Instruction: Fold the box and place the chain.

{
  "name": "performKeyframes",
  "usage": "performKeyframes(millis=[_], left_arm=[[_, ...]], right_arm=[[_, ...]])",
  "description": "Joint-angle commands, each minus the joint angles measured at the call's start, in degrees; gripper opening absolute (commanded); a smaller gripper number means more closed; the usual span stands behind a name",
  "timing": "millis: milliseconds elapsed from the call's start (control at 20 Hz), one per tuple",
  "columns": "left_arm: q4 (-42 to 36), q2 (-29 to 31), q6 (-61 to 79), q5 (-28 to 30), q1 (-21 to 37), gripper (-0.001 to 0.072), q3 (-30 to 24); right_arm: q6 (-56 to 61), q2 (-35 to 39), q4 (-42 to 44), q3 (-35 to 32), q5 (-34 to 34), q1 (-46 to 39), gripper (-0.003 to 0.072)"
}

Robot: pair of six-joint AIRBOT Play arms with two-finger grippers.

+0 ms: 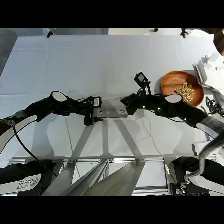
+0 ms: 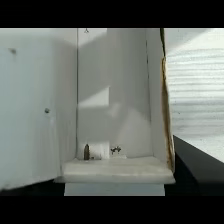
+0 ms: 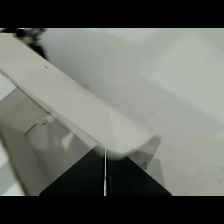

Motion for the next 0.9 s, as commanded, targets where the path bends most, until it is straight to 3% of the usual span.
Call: performKeyframes(millis=[0, 350, 600, 700, 850], left_arm=[[0.15, -0.02, 0.2, -0.11, 0.0, 0.0433, 0.0], [0.15, -0.02, 0.2, -0.11, 0.0, 0.0433, 0.0], [0.15, 0.0, 0.2, -0.11, 0.0, 0.0433, 0.0], [0.15, -0.02, 0.2, -0.11, 0.0, 0.0433, 0.0], [0.15, 0.0, 0.2, -0.11, 0.0, 0.0433, -0.02]], right_arm=[[0.37, -2.73, 2.01, 0.0, -3.17, 0.2, 0.0004], [0.39, -2.58, -0.7, 0.0, 7.89, 0.2, 0.0006], [1.88, 3.02, -5.64, 0.0, 10.19, -0.09, 0.0006], [5.38, 7.69, -10.49, 0.02, 10.16, -0.09, 0.0006], [15.89, 14.93, -25.66, 0.02, 10.47, -0.09, 0.0006]])
